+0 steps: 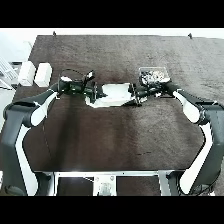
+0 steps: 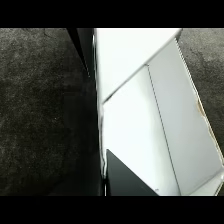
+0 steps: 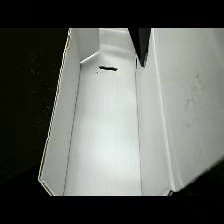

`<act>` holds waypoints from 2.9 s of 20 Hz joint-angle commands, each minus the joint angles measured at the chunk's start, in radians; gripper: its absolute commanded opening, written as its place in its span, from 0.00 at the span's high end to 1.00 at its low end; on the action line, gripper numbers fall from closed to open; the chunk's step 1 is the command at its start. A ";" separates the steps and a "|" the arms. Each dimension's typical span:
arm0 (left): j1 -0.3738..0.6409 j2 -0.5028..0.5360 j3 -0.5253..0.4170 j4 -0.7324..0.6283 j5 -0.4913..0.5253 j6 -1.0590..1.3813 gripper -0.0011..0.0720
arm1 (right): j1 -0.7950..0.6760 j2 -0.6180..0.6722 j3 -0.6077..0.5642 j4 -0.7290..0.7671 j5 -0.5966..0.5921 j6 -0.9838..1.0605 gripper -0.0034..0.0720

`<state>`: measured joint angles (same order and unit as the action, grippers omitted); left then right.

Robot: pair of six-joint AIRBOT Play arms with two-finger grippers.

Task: Fold the box and place the chain.

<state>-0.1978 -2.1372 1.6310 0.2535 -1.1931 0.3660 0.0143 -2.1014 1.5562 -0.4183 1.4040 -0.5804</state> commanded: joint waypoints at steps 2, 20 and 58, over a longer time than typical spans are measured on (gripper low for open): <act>0.000 0.000 0.000 0.000 -0.001 0.000 0.96 | 0.003 0.000 0.001 -0.008 -0.029 -0.001 0.01; 0.000 0.000 0.000 0.000 -0.003 0.001 0.96 | 0.022 -0.006 0.000 -0.029 -0.056 -0.019 0.06; 0.000 0.000 0.000 0.000 -0.003 0.001 0.96 | 0.026 -0.006 0.000 -0.061 -0.042 -0.030 0.22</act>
<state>-0.1974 -2.1372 1.6310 0.2543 -1.1976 0.3672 0.0399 -2.1067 1.5562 -0.4767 1.3598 -0.6132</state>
